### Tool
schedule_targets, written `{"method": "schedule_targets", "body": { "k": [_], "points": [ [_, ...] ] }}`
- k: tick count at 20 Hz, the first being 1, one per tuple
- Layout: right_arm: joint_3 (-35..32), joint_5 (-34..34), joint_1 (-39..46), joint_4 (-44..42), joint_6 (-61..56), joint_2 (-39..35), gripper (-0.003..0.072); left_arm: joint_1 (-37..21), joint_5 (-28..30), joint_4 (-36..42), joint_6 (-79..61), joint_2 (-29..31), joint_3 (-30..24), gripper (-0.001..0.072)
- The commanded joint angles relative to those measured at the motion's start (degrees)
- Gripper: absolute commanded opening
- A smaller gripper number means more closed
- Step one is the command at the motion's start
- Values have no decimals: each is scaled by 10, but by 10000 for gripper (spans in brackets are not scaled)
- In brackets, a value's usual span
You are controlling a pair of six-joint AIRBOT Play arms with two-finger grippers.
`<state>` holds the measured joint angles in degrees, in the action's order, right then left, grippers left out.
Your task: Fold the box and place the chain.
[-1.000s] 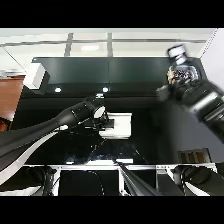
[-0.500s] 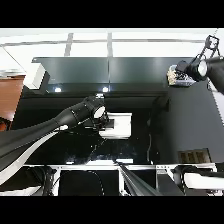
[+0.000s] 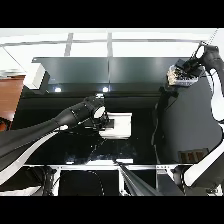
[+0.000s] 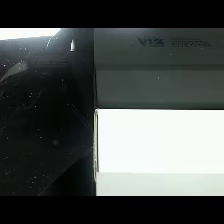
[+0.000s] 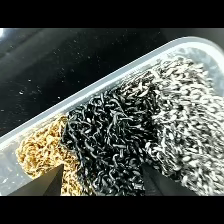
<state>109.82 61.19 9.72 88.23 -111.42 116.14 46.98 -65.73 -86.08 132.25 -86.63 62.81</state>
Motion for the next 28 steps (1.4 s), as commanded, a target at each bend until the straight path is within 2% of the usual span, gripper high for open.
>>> {"method": "schedule_targets", "body": {
  "k": [1, 2, 3, 4, 5, 8, 15, 20, 28],
  "points": [
    [27, 24, 3, 3, 9, 25, 414, 0, -3, 0, 0, 0, 0, 25],
    [27, 34, 3, 3, 9, 25, 297, 0, -3, 0, 0, 0, 0, 25],
    [27, 45, 3, 3, 11, 25, 292, 0, -3, 0, 0, 0, 0, 25],
    [27, 48, 3, -9, 22, 23, 78, 0, -3, 0, 0, 0, 0, 25],
    [27, 55, 3, -32, 54, 20, 15, 0, -3, 0, 0, 0, 0, 25],
    [27, 76, -3, -39, 102, -25, 14, 0, -3, 0, 0, 0, 0, 25],
    [27, 132, -5, -28, 224, -248, 14, 0, -3, 0, 0, 0, 0, 25],
    [26, 107, -5, -110, 252, -412, 14, 0, -3, 0, 0, 0, 0, 25],
    [26, 176, -5, -272, 269, -566, 14, 0, -3, 0, 0, 0, 0, 25]
  ]
}}
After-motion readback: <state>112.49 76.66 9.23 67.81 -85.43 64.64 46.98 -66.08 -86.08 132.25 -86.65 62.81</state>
